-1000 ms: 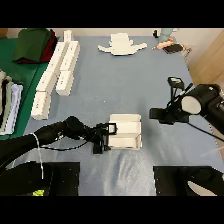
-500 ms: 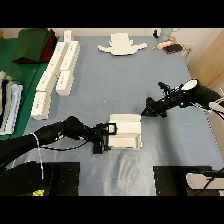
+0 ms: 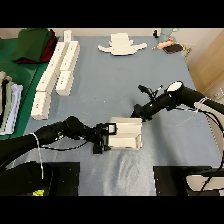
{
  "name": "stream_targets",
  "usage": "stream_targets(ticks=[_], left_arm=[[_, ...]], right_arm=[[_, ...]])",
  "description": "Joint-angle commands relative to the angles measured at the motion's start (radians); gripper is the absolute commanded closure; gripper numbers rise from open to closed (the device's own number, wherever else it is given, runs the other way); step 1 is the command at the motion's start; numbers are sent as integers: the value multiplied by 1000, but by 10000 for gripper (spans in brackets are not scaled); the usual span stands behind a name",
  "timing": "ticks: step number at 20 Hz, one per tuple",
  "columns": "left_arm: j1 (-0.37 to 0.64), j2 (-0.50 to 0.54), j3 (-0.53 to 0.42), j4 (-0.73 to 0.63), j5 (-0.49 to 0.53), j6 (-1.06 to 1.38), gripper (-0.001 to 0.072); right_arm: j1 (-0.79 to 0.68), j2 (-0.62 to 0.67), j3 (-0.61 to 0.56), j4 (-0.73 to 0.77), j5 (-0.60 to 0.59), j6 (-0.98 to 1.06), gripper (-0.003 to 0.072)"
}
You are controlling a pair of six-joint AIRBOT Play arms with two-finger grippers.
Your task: Fold the box.
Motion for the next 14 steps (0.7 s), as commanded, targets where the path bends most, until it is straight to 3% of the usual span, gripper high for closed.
stream_targets(ticks=[1,8,14], left_arm=[[0,0,0,0,0,0,189],[0,0,0,0,0,0,189],[0,0,0,0,0,0,189]], right_arm=[[124,63,1,-81,-10,-23,684],[335,224,-7,-274,-98,-22,684],[526,376,-154,-434,-332,-23,684]])
